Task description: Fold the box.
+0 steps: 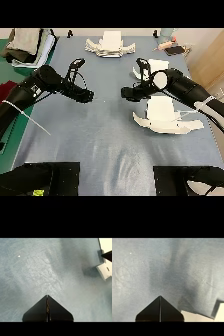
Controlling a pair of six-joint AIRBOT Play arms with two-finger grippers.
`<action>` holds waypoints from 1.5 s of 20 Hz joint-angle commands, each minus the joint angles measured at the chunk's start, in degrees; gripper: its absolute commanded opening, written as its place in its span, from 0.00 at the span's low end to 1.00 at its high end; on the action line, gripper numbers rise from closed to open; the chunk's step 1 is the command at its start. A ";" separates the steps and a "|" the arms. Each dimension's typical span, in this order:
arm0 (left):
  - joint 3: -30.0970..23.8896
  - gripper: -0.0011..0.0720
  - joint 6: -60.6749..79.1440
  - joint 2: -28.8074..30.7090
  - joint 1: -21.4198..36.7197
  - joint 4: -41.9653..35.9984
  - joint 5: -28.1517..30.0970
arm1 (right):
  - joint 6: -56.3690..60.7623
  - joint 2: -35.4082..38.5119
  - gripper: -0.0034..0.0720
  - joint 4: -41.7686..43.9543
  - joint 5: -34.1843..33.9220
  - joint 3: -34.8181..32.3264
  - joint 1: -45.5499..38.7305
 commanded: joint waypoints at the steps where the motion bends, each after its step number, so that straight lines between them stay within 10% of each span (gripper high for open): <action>1: -0.02 0.04 0.00 -0.02 0.04 0.00 0.00 | 0.04 -0.02 0.05 -0.02 -0.09 -0.02 0.00; 11: -0.02 0.04 -0.02 -0.04 0.02 -1.51 3.10 | 3.28 0.90 0.09 3.76 -0.09 1.73 -2.32; 14: -0.02 0.04 -0.04 -0.02 0.02 -2.60 2.56 | 3.28 3.30 0.53 -4.15 18.01 9.62 -11.41; 17: -0.02 0.05 -0.04 -0.02 0.02 -4.09 1.38 | 2.62 5.11 0.64 -22.40 42.10 13.92 -23.45; 19: -0.02 0.83 -0.15 -0.04 0.02 -5.46 1.31 | -1.84 5.49 0.64 -28.96 48.70 12.41 -32.54; 30: -0.02 0.88 -8.24 0.00 0.07 -11.93 -8.11 | -28.76 -7.02 0.64 -1.16 40.46 2.78 -69.05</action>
